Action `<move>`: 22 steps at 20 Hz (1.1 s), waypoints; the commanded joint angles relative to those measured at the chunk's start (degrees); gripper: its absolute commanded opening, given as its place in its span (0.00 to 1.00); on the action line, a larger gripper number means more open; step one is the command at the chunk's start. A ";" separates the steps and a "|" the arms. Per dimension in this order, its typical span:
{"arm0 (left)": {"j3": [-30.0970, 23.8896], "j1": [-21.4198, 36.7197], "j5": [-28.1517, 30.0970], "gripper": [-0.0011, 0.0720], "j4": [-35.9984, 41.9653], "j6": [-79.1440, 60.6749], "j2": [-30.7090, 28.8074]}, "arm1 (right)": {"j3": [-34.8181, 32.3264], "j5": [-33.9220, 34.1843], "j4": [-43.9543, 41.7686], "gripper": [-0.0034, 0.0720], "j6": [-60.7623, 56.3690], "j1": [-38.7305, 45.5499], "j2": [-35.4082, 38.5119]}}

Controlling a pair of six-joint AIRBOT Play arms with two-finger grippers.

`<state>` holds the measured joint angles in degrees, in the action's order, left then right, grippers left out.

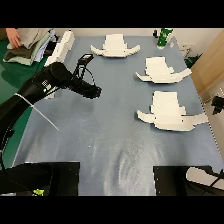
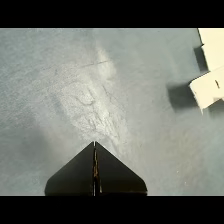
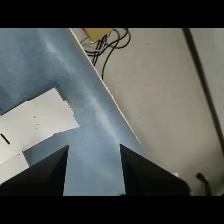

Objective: Fold the box.

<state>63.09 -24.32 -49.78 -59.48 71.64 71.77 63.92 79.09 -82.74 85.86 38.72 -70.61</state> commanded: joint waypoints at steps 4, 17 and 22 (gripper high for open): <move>0.04 0.00 1.03 0.04 2.10 0.02 0.02 | 3.21 2.56 -20.13 0.68 18.38 9.14 -12.94; 0.07 0.02 0.76 0.04 8.50 0.20 0.02 | 4.15 14.86 -42.75 0.05 27.74 6.25 -19.30; 0.04 0.02 -1.88 0.03 8.46 1.88 -0.79 | 2.29 15.41 -44.46 0.05 27.80 -4.57 -16.04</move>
